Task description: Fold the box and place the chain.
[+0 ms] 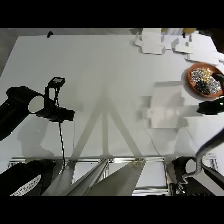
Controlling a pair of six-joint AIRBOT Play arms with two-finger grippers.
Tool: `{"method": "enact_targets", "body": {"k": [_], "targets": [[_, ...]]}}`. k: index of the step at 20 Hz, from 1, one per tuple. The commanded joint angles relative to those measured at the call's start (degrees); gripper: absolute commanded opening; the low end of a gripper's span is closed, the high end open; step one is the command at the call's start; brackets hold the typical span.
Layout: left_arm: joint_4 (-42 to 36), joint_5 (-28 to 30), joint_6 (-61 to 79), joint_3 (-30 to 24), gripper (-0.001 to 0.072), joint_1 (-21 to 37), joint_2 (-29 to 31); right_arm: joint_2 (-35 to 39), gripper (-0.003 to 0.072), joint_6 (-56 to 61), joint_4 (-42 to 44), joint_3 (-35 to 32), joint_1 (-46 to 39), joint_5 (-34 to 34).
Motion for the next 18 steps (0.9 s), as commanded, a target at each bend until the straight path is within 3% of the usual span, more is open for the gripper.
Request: {"method": "enact_targets", "body": {"k": [1,7,11,12,13,14,18], "targets": [[0.0,0.0,0.0,0.0,0.0009,0.02,-0.04,8.92,0.0014,-1.38,11.19,-7.15,9.79,-1.33],[0.04,1.77,0.02,0.0,0.0009,0.02,-0.04,24.48,0.0014,3.93,16.83,-20.55,22.88,-7.48],[-0.02,14.27,0.13,-0.02,0.0008,0.02,-0.11,26.69,0.0015,5.31,16.83,-21.22,28.7,-7.21],[-0.28,16.48,1.49,-0.02,0.0052,0.02,-0.2,26.69,0.0015,5.33,16.83,-21.2,29.68,-7.21],[-2.97,18.73,6.71,-0.02,0.0293,0.02,-0.52,26.69,0.0015,5.33,16.83,-21.2,30.58,-7.19],[-8.33,20.9,13.11,-0.02,0.0436,0.15,-1.16,26.69,0.0015,5.31,16.83,-21.2,31.28,-7.21],[-47.93,23.15,55.08,-0.02,0.046,0.13,-7.67,26.69,0.0015,5.27,16.81,-21.2,32.15,-7.56]]}}
